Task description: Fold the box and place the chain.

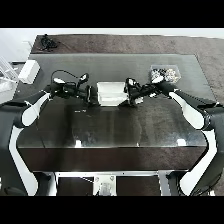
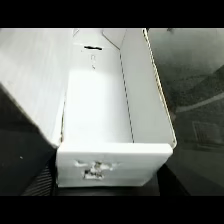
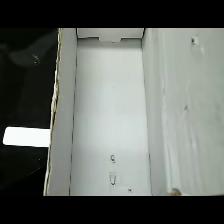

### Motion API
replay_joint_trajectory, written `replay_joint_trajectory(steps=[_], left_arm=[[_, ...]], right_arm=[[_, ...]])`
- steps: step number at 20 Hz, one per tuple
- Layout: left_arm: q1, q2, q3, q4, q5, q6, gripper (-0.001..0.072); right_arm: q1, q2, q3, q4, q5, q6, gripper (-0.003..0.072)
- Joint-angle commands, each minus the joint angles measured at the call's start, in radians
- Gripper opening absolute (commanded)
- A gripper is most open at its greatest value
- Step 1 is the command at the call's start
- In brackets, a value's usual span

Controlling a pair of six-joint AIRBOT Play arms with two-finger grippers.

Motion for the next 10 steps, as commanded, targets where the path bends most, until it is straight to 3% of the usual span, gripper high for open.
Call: replay_joint_trajectory(steps=[1,10], left_arm=[[-0.011,-0.003,0.001,-0.022,0.021,0.018,0.072],[-0.011,-0.01,0.036,0.055,0.045,0.064,0.072]], right_arm=[[-0.001,0.0,0.0,-0.001,0.001,-0.001,0.0586],[-0.001,0.0,0.0,-0.001,0.001,-0.001,0.0586]])
